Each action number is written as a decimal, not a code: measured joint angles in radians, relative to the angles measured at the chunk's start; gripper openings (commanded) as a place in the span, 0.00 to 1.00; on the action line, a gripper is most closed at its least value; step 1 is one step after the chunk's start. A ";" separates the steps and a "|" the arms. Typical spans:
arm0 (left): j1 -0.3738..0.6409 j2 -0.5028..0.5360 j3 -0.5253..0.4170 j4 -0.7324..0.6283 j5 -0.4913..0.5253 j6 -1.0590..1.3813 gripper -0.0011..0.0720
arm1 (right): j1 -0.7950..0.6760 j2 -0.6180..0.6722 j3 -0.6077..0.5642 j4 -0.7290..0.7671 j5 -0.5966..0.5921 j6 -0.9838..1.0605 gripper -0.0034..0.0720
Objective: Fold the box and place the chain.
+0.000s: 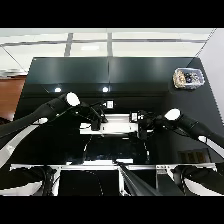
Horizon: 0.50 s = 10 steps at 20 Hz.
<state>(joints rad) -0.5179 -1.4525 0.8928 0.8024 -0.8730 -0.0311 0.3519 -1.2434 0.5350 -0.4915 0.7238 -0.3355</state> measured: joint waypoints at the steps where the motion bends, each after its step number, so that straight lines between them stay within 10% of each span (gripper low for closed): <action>1: 0.000 0.000 0.000 0.000 0.000 0.000 0.05 | 0.000 -0.002 0.000 0.000 0.000 0.000 0.99; 10: 0.000 0.000 0.000 0.000 0.001 0.001 0.05 | -0.001 -0.007 -0.001 -0.036 0.000 0.011 0.99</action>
<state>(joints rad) -0.5179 -1.4525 0.8928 0.8024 -0.8719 -0.0299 0.3511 -1.2507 0.5339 -0.5274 0.7238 -0.3248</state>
